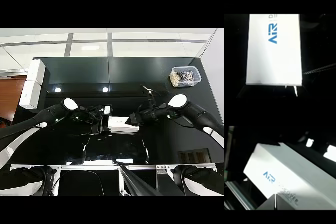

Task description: Fold the box and place the chain.

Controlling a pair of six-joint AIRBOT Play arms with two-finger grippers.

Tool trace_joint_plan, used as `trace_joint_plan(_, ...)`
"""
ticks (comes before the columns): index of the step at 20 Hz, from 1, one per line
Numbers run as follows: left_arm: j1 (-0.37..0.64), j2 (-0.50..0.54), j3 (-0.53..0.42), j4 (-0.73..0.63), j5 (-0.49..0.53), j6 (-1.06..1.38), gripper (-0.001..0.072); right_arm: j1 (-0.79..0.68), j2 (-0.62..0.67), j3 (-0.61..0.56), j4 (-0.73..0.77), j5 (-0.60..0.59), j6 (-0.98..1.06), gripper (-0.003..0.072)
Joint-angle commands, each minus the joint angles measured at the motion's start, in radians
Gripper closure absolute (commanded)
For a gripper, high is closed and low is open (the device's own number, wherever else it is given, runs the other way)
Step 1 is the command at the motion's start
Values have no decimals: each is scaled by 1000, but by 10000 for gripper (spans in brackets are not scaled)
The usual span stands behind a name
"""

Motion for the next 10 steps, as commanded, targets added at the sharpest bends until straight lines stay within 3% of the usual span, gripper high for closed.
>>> trace_joint_plan(1, 0, -1, 0, 0, 0, 0, 408, -1, -61, -8, -57, -15, 11, 668)
trace_joint_plan(5, 0, -1, 0, -1, -2, 0, 408, -3, -69, -4, -94, 24, -3, 668)
trace_joint_plan(10, 1, 0, 1, 0, -4, 0, 408, -89, 48, 92, -122, 277, -53, 668)
